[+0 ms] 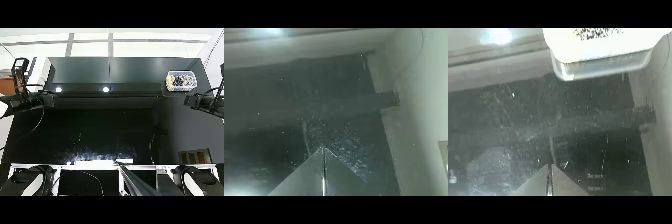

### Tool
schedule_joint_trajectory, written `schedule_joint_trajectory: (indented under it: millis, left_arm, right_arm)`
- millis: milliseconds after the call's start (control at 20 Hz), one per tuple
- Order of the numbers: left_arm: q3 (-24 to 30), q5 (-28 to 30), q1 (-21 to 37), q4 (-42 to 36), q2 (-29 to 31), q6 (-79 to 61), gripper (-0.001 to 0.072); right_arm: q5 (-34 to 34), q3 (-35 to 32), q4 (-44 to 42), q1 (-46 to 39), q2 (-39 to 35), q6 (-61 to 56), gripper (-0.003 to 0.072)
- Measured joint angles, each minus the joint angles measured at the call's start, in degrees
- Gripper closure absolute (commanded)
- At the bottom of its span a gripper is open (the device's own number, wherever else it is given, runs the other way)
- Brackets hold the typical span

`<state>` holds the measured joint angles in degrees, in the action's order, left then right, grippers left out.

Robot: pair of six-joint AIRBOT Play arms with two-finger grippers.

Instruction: Fold the box and place the chain.

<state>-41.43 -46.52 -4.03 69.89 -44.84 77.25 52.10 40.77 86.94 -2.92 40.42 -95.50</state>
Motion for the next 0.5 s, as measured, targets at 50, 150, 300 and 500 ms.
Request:
schedule_joint_trajectory:
  millis: [50,150,300,500]
  left_arm:
    - [0.46,0.52,-0.33,0.31,0.17,0.46,0.0682]
    - [0.94,1.55,-0.72,0.39,0.42,0.79,0.0682]
    - [1.29,2.75,-1.01,0.63,0.57,1.03,0.0682]
    - [1.44,3.72,-1.11,0.7,0.59,1.18,0.0682]
  right_arm:
    - [-0.13,-0.31,0.11,0.02,-0.11,-0.17,0.0645]
    - [-0.26,-0.74,0.13,0.02,-0.26,-0.33,0.0645]
    - [-0.31,-1.01,0.11,0.0,-0.35,-0.55,0.0644]
    - [-0.35,-1.18,0.11,0.0,-0.35,-0.7,0.0645]
